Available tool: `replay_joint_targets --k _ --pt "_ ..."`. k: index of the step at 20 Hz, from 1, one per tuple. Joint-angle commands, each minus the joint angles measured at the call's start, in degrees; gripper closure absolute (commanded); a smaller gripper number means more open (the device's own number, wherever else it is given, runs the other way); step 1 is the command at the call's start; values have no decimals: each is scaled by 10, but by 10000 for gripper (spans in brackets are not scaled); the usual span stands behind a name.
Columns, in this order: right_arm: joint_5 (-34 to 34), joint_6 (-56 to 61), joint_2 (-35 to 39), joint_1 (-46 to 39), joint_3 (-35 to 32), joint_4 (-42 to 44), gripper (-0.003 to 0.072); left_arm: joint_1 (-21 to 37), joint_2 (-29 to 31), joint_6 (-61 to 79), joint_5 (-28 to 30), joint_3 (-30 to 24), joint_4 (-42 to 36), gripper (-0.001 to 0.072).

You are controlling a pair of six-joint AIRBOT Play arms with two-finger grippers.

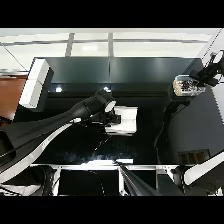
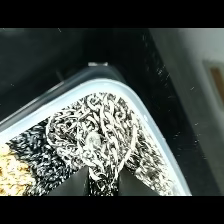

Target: Fold the box and place the chain.

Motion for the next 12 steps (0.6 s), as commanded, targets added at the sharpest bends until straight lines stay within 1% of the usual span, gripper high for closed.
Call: replay_joint_targets --k 1,4,6,9,12 --pt "-4 -39 36 0 10 -4 667 0 0 0 -3 0 0 680" --pt "-24 -63 93 0 10 11 668 0 0 0 -2 0 0 680" --pt "-35 -96 141 0 10 58 669 0 0 0 -2 0 0 680" --pt "-48 -132 229 7 10 119 669 0 0 0 -3 0 0 680" --pt "-58 -162 316 26 10 137 669 0 0 0 -3 0 -10 680"
